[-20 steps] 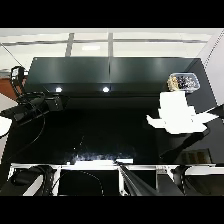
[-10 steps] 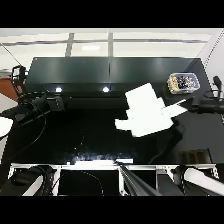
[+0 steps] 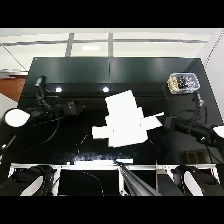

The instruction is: Fold the box and place the chain.

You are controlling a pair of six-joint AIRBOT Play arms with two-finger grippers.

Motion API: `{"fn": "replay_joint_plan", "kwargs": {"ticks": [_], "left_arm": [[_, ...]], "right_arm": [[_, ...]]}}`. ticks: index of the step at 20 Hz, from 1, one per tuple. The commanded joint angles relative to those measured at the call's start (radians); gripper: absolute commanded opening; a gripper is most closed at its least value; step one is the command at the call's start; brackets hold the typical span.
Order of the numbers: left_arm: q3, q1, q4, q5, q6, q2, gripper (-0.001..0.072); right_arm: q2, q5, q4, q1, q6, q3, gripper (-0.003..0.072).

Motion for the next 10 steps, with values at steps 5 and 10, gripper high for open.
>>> {"fn": "replay_joint_plan", "kwargs": {"ticks": [5,10], "left_arm": [[0.003,-0.001,-0.608,-0.236,0.619,-0.412,0.0702],[0.02,-0.031,-0.565,-0.264,0.667,-0.488,0.0702]], "right_arm": [[0.045,-0.085,0.032,0.183,0.019,-0.049,0.0039],[0.045,-0.085,0.032,0.189,0.032,-0.049,0.0039]]}}
